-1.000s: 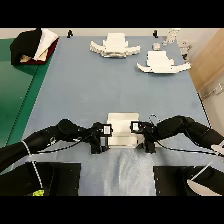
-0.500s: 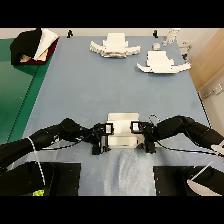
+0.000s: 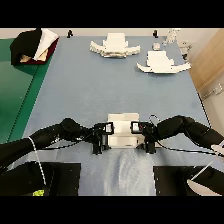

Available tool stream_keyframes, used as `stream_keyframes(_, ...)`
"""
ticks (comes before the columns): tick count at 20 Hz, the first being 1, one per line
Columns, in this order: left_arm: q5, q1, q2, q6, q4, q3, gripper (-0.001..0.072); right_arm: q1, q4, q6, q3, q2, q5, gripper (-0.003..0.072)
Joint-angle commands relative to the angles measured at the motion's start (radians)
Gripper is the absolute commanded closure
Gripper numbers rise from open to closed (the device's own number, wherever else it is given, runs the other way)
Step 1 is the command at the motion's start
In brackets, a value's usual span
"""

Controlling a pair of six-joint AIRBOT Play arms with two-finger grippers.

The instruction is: Fold the box.

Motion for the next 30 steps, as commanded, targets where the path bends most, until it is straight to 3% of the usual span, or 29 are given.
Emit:
stream_keyframes(1,-0.002,-0.001,0.0,0.0,-0.001,0.001,0.0228,0.001,0.001,0.0,0.001,0.0,0.0,0.0183)
stream_keyframes(27,-0.001,0.0,0.0,0.0,-0.001,0.0,0.0229,0.001,0.003,0.001,0.001,0.0,0.008,0.0183)
stream_keyframes(28,-0.001,0.0,0.0,0.0,-0.001,0.0,0.0229,0.001,0.003,0.014,0.001,0.0,0.008,0.0159)
stream_keyframes(30,-0.001,0.0,0.0,0.0,-0.001,0.0,0.0229,0.001,0.001,0.07,0.002,0.0,0.008,-0.0029)
